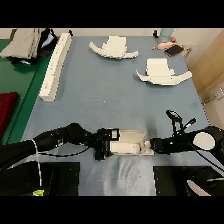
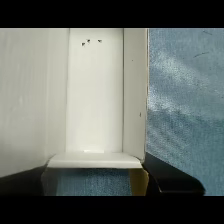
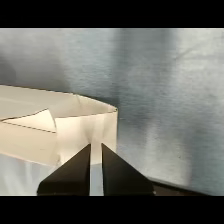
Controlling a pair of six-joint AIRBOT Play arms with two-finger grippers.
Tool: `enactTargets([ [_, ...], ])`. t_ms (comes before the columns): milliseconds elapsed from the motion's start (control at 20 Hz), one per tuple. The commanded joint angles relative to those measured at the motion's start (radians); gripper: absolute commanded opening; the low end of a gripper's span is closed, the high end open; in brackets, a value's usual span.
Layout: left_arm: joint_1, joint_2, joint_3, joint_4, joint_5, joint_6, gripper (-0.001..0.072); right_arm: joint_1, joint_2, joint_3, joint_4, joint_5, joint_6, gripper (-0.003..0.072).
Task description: Fold the box.
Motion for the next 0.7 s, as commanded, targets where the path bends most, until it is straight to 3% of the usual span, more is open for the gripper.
enactTargets([
  [0, 0.000, -0.001, 0.001, 0.000, 0.000, 0.000, 0.0471, 0.000, 0.001, 0.039, 0.006, -0.006, -0.047, 0.0112],
  [100, 0.000, -0.001, 0.001, 0.000, 0.000, 0.000, 0.0471, 0.000, 0.001, 0.051, -0.040, 0.005, -0.031, 0.0107],
  [200, 0.000, -0.001, 0.001, 0.000, 0.000, 0.000, 0.0471, -0.001, 0.000, 0.050, -0.142, 0.048, 0.051, 0.0001],
  [350, 0.000, -0.001, 0.001, 0.000, 0.000, 0.000, 0.0471, -0.001, -0.001, 0.050, -0.303, 0.111, 0.182, 0.0001],
  [650, 0.000, -0.001, 0.001, 0.000, 0.000, 0.000, 0.0471, -0.001, -0.021, -0.003, -0.325, 0.122, 0.235, 0.0001],
])
